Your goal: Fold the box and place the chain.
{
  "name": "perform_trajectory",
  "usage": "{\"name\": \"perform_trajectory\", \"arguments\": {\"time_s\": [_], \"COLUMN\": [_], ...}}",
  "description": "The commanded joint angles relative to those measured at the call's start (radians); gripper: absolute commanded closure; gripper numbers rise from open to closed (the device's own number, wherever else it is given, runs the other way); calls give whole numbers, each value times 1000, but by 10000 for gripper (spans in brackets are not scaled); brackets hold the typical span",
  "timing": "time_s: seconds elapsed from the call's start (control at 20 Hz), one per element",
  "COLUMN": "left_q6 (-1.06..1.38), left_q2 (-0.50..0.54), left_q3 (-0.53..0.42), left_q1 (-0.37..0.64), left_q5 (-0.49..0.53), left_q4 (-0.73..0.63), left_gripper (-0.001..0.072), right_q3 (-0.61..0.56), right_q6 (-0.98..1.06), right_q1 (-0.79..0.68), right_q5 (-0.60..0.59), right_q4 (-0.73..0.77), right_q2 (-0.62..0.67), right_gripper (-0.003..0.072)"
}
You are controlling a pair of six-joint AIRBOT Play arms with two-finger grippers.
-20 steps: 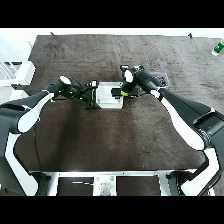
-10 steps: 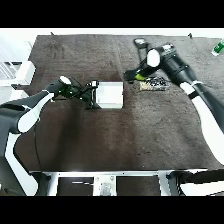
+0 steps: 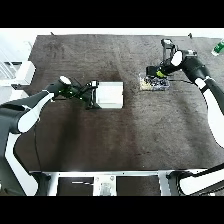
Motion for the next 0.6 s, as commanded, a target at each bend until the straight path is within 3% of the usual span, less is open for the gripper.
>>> {"name": "perform_trajectory", "arguments": {"time_s": [0.0,0.4,0.55], "left_q6": [0,0,0], "left_q2": [0,0,0], "left_q3": [0,0,0], "left_q1": [0,0,0], "left_q5": [1,0,0], "left_q4": [0,0,0], "left_gripper": [182,182,182], "right_q3": [-4,-2,2], "right_q6": [-77,-123,-167], "right_q1": [-35,-32,-28], "right_q5": [-59,-79,-72], "right_q4": [67,98,173], "right_q2": [-78,-161,-177], "right_gripper": [330,332,334]}}
